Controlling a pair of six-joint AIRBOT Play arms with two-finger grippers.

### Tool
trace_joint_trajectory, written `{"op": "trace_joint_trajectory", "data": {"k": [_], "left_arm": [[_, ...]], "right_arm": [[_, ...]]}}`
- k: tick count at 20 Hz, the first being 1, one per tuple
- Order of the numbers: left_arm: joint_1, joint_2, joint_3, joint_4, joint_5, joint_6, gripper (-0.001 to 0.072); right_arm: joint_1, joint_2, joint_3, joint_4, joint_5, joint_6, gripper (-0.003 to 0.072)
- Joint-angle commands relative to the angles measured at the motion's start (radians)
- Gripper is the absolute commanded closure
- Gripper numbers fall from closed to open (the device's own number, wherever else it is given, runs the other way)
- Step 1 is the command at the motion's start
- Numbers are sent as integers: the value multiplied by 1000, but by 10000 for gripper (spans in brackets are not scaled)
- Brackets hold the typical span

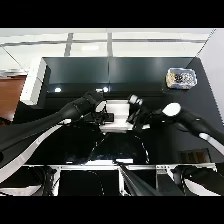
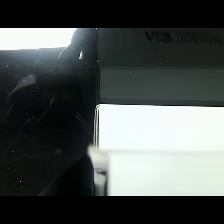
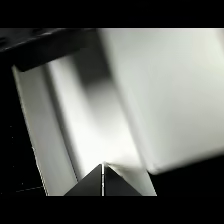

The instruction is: Fold the box and place the chain.

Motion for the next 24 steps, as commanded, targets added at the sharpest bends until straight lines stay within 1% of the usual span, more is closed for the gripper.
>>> {"op": "trace_joint_trajectory", "data": {"k": [1, 2, 3, 4, 5, 6, 7, 8, 10, 11, 14, 16, 17, 21, 22, 24], "left_arm": [[0, -1, 0, 5, -19, 12, 683], [0, -1, 0, 4, -18, 12, 682], [0, -1, 0, 4, -17, 12, 683], [0, -1, 0, 4, -16, 12, 683], [0, -1, 0, 4, -16, 12, 683], [0, -1, 0, 4, -16, 12, 683], [0, -1, 0, 4, -15, 12, 682], [0, -1, 0, 4, -13, 12, 683], [0, -1, 0, 4, -13, 12, 682], [0, -1, 0, 4, -12, 12, 683], [0, -1, 0, 4, -10, 12, 682], [0, -1, 0, 4, -10, 12, 683], [0, -1, 0, 4, -10, 12, 683], [0, -1, 0, 4, -10, 12, 683], [0, -1, 0, 4, -10, 12, 683], [0, -1, 0, 4, -10, 12, 683]], "right_arm": [[-187, 170, 22, -343, 116, 602, 672], [-282, 209, 21, -413, 139, 745, 672], [-394, 219, 20, -439, 182, 843, 673], [-498, 208, 6, -404, 214, 892, 673], [-599, 186, -23, -315, 247, 903, 673], [-669, 159, -56, -198, 279, 888, 672], [-709, 123, -91, -85, 317, 842, 673], [-711, 80, -117, -29, 340, 800, 673], [-654, -14, -135, 2, 370, 799, 673], [-601, -63, -135, 24, 371, 793, 672], [-414, -159, -134, 186, 321, 669, 672], [-321, -170, -125, 251, 254, 611, 671], [-291, -170, -105, 253, 249, 595, 671], [-262, -170, -9, 197, 314, 589, 670], [-263, -170, 9, 193, 332, 589, 631], [-259, -170, 26, 193, 346, 589, 109]]}}
